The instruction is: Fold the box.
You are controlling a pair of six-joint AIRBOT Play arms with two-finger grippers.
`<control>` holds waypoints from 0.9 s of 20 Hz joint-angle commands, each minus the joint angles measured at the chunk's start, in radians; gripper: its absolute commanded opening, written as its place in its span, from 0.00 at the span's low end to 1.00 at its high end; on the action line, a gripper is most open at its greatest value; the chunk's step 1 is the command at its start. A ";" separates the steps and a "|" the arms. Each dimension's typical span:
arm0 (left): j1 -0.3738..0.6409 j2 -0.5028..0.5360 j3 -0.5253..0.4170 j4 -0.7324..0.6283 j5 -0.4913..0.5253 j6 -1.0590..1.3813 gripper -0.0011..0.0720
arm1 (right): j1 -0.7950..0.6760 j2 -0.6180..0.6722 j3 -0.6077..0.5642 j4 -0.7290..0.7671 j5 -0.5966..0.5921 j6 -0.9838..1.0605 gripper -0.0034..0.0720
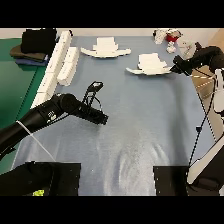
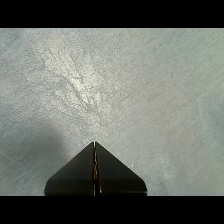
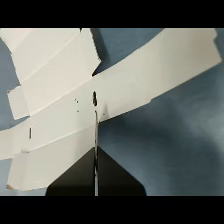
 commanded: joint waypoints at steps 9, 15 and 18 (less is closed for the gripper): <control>0.000 0.000 0.000 0.000 0.000 0.000 0.03 | 0.007 0.759 -0.935 0.005 0.071 -0.039 0.04; 0.000 0.000 0.000 0.000 0.000 0.000 0.03 | 0.007 1.250 -1.452 0.004 0.159 0.051 0.05; 0.000 0.000 0.000 0.000 0.000 0.000 0.03 | 0.007 1.313 -1.511 -0.006 0.154 0.058 0.08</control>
